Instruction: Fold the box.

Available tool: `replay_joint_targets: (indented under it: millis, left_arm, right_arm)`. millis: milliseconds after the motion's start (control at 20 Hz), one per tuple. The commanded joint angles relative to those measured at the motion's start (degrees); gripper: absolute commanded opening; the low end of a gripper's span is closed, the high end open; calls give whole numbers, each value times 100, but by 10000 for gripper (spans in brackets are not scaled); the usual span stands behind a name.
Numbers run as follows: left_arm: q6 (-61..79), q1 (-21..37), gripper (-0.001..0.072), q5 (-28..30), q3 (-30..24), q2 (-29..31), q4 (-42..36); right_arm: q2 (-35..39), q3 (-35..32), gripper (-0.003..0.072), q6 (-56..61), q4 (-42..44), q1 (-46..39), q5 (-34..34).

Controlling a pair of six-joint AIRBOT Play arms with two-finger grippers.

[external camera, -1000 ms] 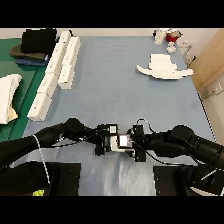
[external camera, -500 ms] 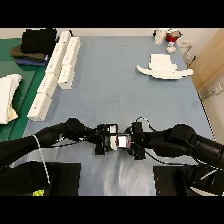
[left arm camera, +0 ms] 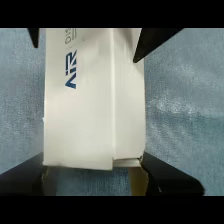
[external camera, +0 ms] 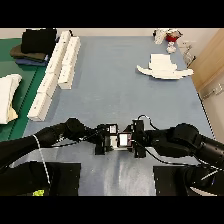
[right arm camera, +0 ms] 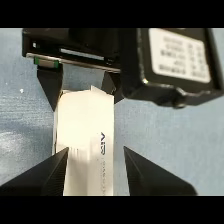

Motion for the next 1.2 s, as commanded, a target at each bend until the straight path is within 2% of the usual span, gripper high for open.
replay_joint_targets:
  millis: [0,150,250,350,400,450,650,750,1050,1100,1150]
  left_arm:
    - [4,4,511,-2,2,0,4]
    - [4,4,511,-2,2,0,2]
    - [4,4,511,-2,2,0,2]
    - [4,4,511,-2,2,0,2]
    - [4,4,511,-2,2,0,2]
    - [4,4,511,-2,2,0,2]
    - [4,4,511,-2,2,0,4]
    - [4,4,511,-2,2,0,2]
    - [4,4,511,-2,2,0,2]
    - [4,4,511,-2,2,0,2]
    - [4,4,511,-2,2,0,2]
  right_arm:
    - [-9,22,365,197,-240,-11,42]
    - [-116,20,362,238,-249,-9,50]
    - [-214,20,279,236,-192,-4,37]
    - [-308,20,251,234,-55,-4,35]
    - [-330,20,173,234,24,-4,35]
    - [-337,20,159,234,92,-2,37]
    - [-337,20,174,234,278,7,-33]
    - [-337,20,232,229,461,7,-131]
    - [-341,7,248,229,507,7,-249]
    - [-341,9,345,229,507,7,-245]
    - [-332,9,382,232,509,7,-245]
